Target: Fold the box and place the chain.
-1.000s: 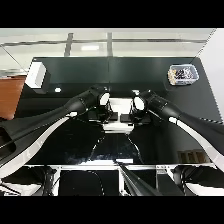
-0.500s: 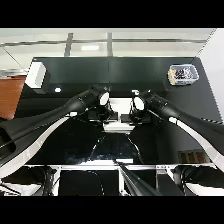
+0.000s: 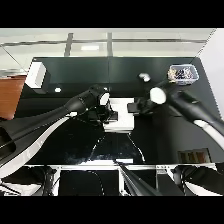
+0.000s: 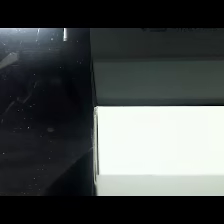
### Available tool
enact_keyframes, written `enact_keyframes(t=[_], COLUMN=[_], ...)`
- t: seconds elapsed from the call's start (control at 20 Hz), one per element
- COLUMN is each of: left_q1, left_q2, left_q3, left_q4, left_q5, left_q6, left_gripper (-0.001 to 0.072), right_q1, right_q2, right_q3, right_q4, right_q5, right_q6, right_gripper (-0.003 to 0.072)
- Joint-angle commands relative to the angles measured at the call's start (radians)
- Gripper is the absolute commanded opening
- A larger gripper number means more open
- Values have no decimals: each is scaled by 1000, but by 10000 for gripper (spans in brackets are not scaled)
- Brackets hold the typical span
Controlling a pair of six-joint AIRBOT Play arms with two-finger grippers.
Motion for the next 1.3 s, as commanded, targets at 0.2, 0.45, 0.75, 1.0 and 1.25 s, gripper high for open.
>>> enact_keyframes(t=[0.2, 0.45, 0.75, 1.0, 1.25], left_q1=[1, 1, 1, 1, 2], left_q2=[0, 0, 0, 0, 0], left_q3=[1, 1, 1, 1, 1], left_q4=[0, 0, -18, -29, -30], left_q5=[3, 7, 2, 4, 3], left_q6=[0, 0, 0, 0, 0], left_gripper=[23, 23, 23, 23, 23], right_q1=[-256, -574, -717, -716, -717], right_q2=[180, -7, -541, -814, -841], right_q3=[-8, 9, 602, 967, 971], right_q4=[-541, -369, -79, -42, -66], right_q5=[-71, -412, -79, 104, 99], right_q6=[-44, -23, -24, 49, 122], right_gripper=[327, 714, 713, 543, 543])
